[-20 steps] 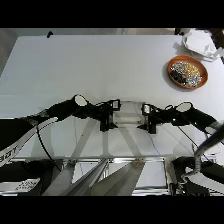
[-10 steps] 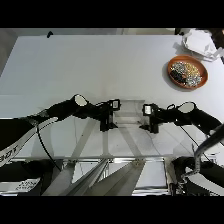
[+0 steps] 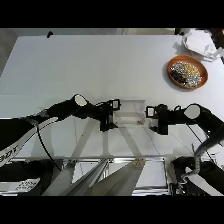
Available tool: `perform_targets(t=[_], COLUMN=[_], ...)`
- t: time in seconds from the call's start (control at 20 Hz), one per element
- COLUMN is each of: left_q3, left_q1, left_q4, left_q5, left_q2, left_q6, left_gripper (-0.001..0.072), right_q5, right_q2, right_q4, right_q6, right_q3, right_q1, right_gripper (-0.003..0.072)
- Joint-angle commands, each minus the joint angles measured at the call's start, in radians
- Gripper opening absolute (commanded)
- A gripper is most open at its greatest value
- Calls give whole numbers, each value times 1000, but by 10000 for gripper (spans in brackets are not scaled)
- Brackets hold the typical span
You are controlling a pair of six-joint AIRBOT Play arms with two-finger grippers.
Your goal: Fold the box and place the chain.
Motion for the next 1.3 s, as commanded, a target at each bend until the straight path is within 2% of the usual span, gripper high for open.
perform_targets(t=[0.0, 0.15, 0.25, 0.5, 0.65, 0.8, 0.95, 1.25], left_q3=[0, 0, 0, -1, 0, -1, 0, 0], left_q1=[0, 0, 0, 0, 0, 0, 0, 0], left_q4=[1, 1, 1, 1, 0, 1, 1, 1], left_q5=[-3, -3, -3, -3, -3, -3, -3, -3], left_q2=[1, 1, 1, 1, 1, 1, 1, 1], left_q6=[0, 0, 0, 0, 0, 0, 0, 0], left_gripper=[410, 410, 410, 410, 410, 410, 410, 410], right_q5=[45, 50, 48, -60, -146, -216, -222, -210], right_q2=[113, 191, 186, 122, 30, -77, -152, -203], right_q4=[-30, 108, 291, 742, 875, 888, 883, 833], right_q6=[84, 79, -5, -254, -338, -356, -355, -344], right_q3=[1, 1, 1, 1, 1, 1, 1, 1], right_q1=[0, 0, 0, 0, 0, 0, 0, 0], right_gripper=[567, 189, 16, 19, 19, 19, 19, 19])
